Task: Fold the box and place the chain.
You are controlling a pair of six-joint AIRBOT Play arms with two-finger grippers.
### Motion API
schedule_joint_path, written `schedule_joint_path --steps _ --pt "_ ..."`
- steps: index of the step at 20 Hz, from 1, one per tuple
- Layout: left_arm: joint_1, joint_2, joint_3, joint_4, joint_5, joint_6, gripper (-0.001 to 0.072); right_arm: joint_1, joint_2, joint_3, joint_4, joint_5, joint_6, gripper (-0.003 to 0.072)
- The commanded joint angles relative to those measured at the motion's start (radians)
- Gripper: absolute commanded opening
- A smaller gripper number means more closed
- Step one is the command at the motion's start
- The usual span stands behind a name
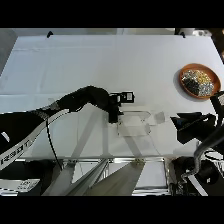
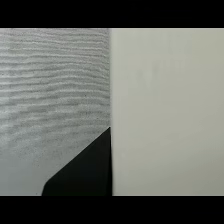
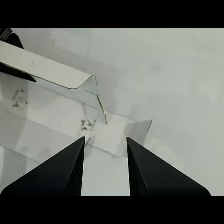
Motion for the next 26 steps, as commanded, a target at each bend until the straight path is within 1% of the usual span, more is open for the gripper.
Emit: schedule_joint_path --steps 1,19,21,23,26 --pt "-0.001 0.0 0.001 0.003 -0.016 0.0 0.0002 0.0 -0.001 0.0 0.0 0.0 0.0 0.0302" --pt "0.0 0.0 0.0 0.004 -0.017 0.0 0.0014 0.0 -0.001 0.0 -0.023 0.01 -0.008 0.0302" --pt "0.0 0.0 0.0 0.004 -0.016 0.0 0.0014 0.0 -0.001 0.0 -0.022 0.024 -0.056 0.0302" --pt "0.0 0.0 0.0 0.003 -0.017 0.0 0.0014 0.0 -0.001 -0.004 -0.023 0.065 -0.126 0.0302" --pt "0.0 0.0 0.0 0.004 -0.017 0.0 0.0014 0.0 -0.001 -0.056 -0.023 0.076 -0.254 0.0298"
